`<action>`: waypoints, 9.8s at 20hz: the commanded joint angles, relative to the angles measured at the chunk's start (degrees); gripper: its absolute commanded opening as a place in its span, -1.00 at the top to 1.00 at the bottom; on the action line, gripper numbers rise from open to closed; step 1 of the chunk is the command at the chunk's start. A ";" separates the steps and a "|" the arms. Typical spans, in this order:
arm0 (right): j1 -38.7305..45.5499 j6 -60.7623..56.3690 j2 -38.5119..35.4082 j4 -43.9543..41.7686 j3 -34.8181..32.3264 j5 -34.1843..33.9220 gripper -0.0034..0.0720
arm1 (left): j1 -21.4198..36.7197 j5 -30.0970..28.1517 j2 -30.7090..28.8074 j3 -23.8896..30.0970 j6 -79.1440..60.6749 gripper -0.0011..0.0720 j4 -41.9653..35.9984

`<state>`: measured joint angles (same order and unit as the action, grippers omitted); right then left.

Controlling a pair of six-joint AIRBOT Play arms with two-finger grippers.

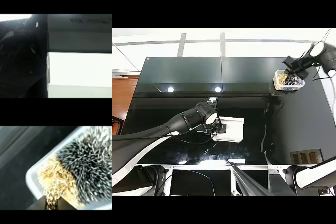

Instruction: Fold the box and place the chain.

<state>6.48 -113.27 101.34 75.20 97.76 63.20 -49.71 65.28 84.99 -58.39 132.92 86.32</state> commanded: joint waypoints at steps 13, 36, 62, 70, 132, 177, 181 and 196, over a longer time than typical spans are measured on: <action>0.17 30.16 -44.37 -17.55 -8.72 15.02 0.89 | 0.04 -0.24 0.02 0.02 -0.02 0.89 0.00; -39.76 33.05 -45.59 -38.75 -57.22 -13.70 0.89 | 0.04 -0.20 0.04 0.02 0.00 0.89 0.00; -4.35 15.72 -13.35 -17.75 -36.28 -27.26 -0.95 | 0.04 0.02 0.04 0.02 -0.02 0.89 -0.02; -4.09 17.66 -6.51 -19.67 -29.14 -21.55 0.88 | 0.04 1.20 0.04 0.02 0.00 0.89 -0.02; -23.10 31.80 -62.07 -43.45 -44.70 3.23 0.89 | 0.04 1.44 0.04 0.02 0.00 0.89 -0.02; -20.28 78.55 -53.96 -29.66 -72.81 -10.47 -0.99 | 0.04 1.44 0.04 0.02 -0.02 0.89 -0.02; -28.37 107.93 -53.29 -28.61 -75.69 -14.58 -0.98 | 0.04 1.44 0.04 0.02 -0.02 0.89 -0.02; -29.81 123.27 -38.21 -38.53 -72.85 -21.68 -0.98 | 0.04 1.42 0.04 0.02 -0.02 0.89 -0.02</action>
<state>-23.29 9.72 61.93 36.69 24.75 42.33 -49.71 66.72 84.99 -58.39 132.92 86.30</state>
